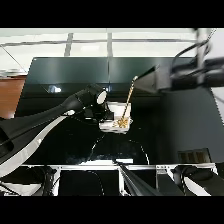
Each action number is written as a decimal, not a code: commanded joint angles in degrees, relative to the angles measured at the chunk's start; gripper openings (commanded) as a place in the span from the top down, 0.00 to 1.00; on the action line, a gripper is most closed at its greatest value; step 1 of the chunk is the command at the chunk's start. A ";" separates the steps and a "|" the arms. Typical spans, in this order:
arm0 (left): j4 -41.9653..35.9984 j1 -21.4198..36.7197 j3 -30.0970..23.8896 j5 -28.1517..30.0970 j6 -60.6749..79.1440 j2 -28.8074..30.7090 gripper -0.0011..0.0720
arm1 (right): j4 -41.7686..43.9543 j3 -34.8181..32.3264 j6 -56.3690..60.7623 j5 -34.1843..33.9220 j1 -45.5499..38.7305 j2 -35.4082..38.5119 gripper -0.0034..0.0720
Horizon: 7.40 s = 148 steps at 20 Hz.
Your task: Fold the box and place the chain.
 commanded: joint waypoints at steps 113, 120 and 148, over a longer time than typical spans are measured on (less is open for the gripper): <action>-23.58 32.92 -26.67 7.06 45.68 33.27 0.19 | 0.59 -33.20 -23.23 -24.59 -4.90 7.50 0.37; -40.50 39.47 -33.31 5.92 95.91 26.27 0.19 | -0.44 -33.20 -19.63 -24.13 -4.90 7.50 0.37; -42.71 25.09 -31.98 23.78 143.82 17.42 0.02 | -0.37 -33.20 -19.06 -23.98 -4.87 7.50 0.37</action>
